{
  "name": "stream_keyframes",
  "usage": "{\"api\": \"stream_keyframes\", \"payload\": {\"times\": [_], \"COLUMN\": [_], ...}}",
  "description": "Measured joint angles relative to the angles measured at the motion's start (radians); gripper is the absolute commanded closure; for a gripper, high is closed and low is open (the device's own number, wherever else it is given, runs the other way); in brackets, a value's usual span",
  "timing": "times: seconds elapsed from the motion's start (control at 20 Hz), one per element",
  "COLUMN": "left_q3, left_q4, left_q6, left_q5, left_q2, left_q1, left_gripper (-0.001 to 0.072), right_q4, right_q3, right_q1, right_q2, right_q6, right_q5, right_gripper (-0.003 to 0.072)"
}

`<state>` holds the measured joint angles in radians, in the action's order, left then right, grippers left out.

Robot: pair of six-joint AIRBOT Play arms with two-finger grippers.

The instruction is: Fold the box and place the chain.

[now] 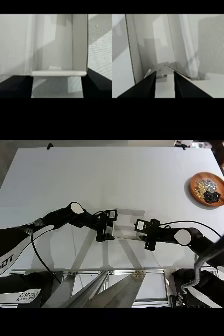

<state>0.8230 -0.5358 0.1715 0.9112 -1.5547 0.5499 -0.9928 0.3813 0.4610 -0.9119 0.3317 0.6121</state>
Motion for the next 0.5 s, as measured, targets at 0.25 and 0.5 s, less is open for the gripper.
{"api": "stream_keyframes", "payload": {"times": [0.25,0.5], "left_q3": [0.000,0.000], "left_q4": [0.002,0.003], "left_q6": [-0.003,-0.003], "left_q5": [0.000,-0.002], "left_q2": [0.000,0.000], "left_q1": [0.000,0.000], "left_gripper": [0.0218,0.0218], "right_q4": [0.008,0.011], "right_q3": [0.000,0.001], "right_q1": [0.008,0.008], "right_q2": [-0.004,-0.058], "right_q6": [0.000,-0.001], "right_q5": [-0.048,-0.074], "right_gripper": [0.0243,0.0197]}}
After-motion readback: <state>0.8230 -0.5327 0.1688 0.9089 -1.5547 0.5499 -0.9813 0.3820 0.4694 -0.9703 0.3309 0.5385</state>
